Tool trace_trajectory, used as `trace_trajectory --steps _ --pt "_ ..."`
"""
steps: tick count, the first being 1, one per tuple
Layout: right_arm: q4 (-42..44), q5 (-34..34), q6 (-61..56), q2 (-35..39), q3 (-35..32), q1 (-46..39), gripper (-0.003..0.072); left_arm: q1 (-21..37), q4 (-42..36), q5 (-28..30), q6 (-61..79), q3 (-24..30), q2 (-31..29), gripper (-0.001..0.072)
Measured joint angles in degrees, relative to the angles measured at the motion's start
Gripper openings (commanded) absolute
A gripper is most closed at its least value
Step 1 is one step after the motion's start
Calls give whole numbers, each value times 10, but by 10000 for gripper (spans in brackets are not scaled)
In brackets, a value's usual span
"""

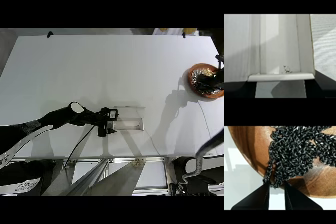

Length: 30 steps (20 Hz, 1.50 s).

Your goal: Fold the box and place the chain.

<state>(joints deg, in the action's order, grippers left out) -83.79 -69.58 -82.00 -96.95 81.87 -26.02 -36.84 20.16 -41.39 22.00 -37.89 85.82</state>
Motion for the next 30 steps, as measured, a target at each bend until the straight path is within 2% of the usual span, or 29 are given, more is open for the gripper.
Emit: trace_trajectory --steps 2,3,8,12,22,30 --pt "0 0 0 -3 0 0 123 0 0 0 0 0 0 275" --pt "1 -1 0 -5 0 0 18 0 0 0 0 0 0 275" --pt "-4 -3 0 -2 -2 0 16 0 0 0 0 0 0 275" --pt "-4 -2 0 42 -2 0 16 0 0 0 0 0 0 275" --pt "68 -60 21 277 -2 22 16 0 0 0 0 0 0 275" --pt "101 -133 28 447 -2 167 16 0 0 0 0 0 0 275"
